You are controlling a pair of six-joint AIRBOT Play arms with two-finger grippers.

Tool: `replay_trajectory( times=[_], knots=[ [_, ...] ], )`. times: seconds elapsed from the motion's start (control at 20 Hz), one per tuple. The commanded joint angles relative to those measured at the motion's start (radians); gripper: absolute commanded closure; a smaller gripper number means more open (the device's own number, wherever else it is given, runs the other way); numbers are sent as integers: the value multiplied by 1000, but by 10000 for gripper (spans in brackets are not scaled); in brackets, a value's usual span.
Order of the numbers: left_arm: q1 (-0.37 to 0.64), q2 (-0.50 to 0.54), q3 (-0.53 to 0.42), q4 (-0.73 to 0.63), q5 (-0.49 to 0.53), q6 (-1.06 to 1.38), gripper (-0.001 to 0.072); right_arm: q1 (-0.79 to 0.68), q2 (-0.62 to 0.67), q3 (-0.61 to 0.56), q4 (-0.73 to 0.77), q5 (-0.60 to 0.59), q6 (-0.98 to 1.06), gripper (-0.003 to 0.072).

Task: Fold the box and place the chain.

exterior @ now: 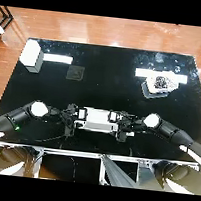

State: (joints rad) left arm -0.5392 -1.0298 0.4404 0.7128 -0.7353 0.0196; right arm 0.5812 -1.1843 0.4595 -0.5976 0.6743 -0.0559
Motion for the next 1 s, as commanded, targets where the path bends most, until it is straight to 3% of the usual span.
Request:
replay_trajectory(
  times=[0.0, 0.65, 0.85, 0.95],
  knots=[
    [0, -7, 0, -46, -21, 0, 418, 0, -1, 0, 1, 1, 1, 330],
    [-4, -35, 0, -75, -25, 0, 416, 0, -1, 0, 1, 1, 1, 330],
    [-4, -35, 0, -75, -26, 0, 344, 0, 0, 0, 1, 1, 1, 330],
    [-4, -35, 0, -75, -26, 0, 344, 0, 0, 0, 1, 1, 1, 330]
  ],
)
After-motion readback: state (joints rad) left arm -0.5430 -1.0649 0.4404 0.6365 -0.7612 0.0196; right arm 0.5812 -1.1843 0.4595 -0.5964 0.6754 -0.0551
